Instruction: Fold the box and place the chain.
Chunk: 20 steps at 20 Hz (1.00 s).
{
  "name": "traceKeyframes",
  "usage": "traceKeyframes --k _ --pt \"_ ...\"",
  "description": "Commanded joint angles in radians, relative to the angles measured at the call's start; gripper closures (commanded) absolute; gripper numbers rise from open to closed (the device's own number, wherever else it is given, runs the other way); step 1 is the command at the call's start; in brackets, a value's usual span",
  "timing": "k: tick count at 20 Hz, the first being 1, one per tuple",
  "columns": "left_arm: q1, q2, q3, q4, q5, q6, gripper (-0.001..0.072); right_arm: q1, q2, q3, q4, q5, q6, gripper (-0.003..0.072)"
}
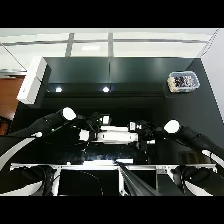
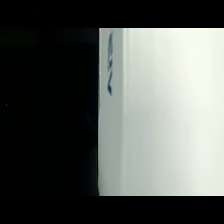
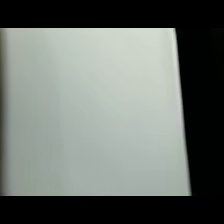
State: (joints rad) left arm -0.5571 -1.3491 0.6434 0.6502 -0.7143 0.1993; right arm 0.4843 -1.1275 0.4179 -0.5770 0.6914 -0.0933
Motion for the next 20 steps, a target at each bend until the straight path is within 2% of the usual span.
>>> traceKeyframes --k 1,20 --pt "0.0 0.0 0.0 0.0 0.0 0.001 0.0683 0.0 0.0 -0.001 -0.005 0.0 0.002 0.006" --pt "0.0 0.0 0.0 0.0 0.0 -0.003 0.0682 0.0 0.0 -0.001 -0.029 0.013 -0.002 0.0061"
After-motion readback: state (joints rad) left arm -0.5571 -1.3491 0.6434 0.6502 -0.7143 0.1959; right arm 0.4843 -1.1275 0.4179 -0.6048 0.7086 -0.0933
